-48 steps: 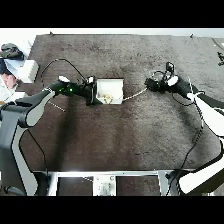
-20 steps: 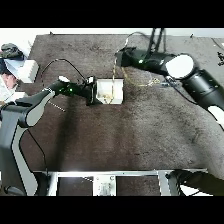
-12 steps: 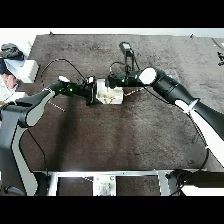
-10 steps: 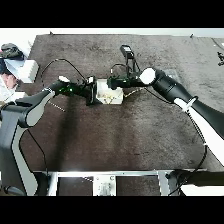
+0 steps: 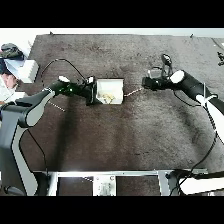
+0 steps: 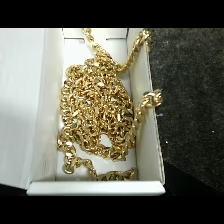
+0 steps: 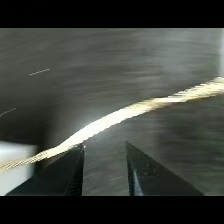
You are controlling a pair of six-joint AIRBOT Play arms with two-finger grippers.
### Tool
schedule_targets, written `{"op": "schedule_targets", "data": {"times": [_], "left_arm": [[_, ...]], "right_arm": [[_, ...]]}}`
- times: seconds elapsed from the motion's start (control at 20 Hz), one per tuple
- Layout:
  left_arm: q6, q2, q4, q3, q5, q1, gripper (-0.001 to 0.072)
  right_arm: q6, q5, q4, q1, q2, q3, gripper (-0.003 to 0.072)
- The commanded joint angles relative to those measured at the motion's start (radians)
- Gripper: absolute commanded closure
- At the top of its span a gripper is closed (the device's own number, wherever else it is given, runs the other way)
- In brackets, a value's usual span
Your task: Fold the box and place the chain.
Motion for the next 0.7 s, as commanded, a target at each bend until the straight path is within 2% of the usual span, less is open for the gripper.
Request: {"op": "schedule_targets", "data": {"times": [0.0, 0.3, 0.35, 0.45, 0.65], "left_arm": [[0.000, 0.000, 0.000, 0.000, 0.000, 0.000, 0.0446], [0.000, 0.000, 0.000, 0.000, 0.000, 0.000, 0.0446], [0.000, 0.000, 0.000, 0.000, 0.000, 0.000, 0.0446], [0.000, 0.000, 0.000, 0.000, 0.000, 0.000, 0.0446], [0.000, 0.000, 0.000, 0.000, 0.000, 0.000, 0.0446]], "right_arm": [[0.024, -0.107, 0.088, -0.083, -0.087, -0.011, 0.0402], [0.023, -0.134, 0.188, -0.075, -0.233, 0.100, 0.0404], [0.023, -0.133, 0.191, -0.072, -0.240, 0.114, 0.0469], [-0.004, -0.098, 0.195, -0.058, -0.235, 0.138, 0.0663], [-0.107, 0.130, 0.196, -0.034, -0.093, 0.145, 0.0676]]}}
